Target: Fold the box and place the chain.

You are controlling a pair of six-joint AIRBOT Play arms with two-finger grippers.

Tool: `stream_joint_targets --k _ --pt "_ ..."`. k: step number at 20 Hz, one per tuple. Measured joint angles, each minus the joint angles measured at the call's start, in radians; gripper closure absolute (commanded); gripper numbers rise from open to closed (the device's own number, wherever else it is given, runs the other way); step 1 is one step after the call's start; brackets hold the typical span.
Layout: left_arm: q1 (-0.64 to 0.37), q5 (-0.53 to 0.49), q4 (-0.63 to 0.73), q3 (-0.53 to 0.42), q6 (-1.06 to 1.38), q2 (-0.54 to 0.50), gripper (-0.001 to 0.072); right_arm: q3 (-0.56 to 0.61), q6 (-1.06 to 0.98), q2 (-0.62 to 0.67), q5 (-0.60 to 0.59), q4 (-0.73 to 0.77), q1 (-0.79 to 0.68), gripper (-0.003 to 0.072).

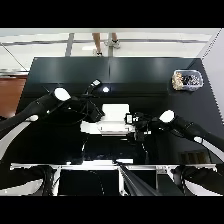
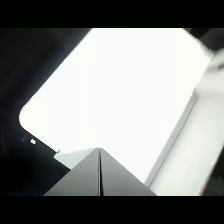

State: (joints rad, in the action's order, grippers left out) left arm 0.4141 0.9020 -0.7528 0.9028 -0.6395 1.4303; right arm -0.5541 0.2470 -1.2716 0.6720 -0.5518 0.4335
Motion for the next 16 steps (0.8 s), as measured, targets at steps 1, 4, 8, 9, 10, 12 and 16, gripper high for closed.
stream_joint_targets --k 1,4,8,9,10,12,16 --pt "0.001 0.022 -0.024 0.014 -0.012 0.021 0.0684 0.0 -0.001 0.0 0.0 0.0 0.0 0.0553" --pt "0.002 0.063 -0.073 0.047 -0.032 0.046 0.0686 0.0 0.0 0.0 0.001 0.0 0.0 0.0553" --pt "-0.011 0.089 -0.171 0.079 -0.072 -0.033 0.0685 0.0 -0.005 0.0 0.002 -0.001 0.0 0.0553" --pt "-0.025 0.105 -0.197 0.077 -0.075 -0.071 0.0685 0.0 -0.005 0.0 0.002 -0.001 0.0 0.0553" --pt "-0.046 0.108 -0.224 0.064 -0.068 -0.11 0.0685 0.0 -0.005 0.0 0.001 -0.001 0.0 0.0553" --pt "-0.118 0.132 -0.249 0.008 -0.035 -0.201 0.068 0.0 -0.005 0.0 0.001 0.0 0.0 0.0553" --pt "-0.276 0.247 -0.074 -0.153 0.197 -0.339 0.0371 0.0 -0.006 0.0 0.001 0.0 0.0 0.0553"
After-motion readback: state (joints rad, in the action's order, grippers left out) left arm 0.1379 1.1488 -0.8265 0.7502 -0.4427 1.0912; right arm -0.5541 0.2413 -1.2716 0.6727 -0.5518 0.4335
